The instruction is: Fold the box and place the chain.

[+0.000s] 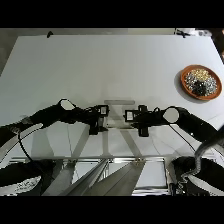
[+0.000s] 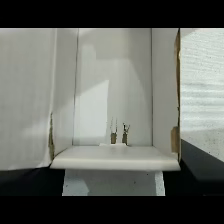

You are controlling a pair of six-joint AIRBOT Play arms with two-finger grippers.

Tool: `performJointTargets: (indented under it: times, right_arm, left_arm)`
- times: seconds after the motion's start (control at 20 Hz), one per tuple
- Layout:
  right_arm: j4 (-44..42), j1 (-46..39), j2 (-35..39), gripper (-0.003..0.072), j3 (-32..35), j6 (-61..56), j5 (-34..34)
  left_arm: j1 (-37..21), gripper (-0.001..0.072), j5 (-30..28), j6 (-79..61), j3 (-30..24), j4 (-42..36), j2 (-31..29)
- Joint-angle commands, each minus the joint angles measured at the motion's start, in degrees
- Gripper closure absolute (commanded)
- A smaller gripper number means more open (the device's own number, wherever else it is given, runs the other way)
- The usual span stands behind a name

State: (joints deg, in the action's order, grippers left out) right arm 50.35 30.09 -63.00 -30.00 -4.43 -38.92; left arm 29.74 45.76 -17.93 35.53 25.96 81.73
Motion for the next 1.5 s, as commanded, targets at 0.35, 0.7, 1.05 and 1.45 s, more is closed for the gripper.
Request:
performJointTargets:
  times: [0.35,0.7,1.05,1.45]
  right_arm:
    - [-0.6,0.8,0.0,0.031,0.0,0.0,1.0]
    - [0.4,1.4,0.6,0.053,0.0,-2.8,0.9]
    - [15.9,-6.3,15.0,0.0675,0.0,-38.8,-6.8]
    - [24.5,-25.6,19.0,0.0675,0.9,-68.1,-20.8]
  left_arm:
    - [0.0,0.0377,-0.1,0.0,0.0,0.0,0.0]
    - [0.0,0.0377,-0.1,0.0,0.0,0.0,0.0]
    - [0.0,0.0377,-0.1,0.0,0.0,0.0,0.0]
    - [0.0,0.0377,-0.1,0.0,0.0,0.0,0.0]
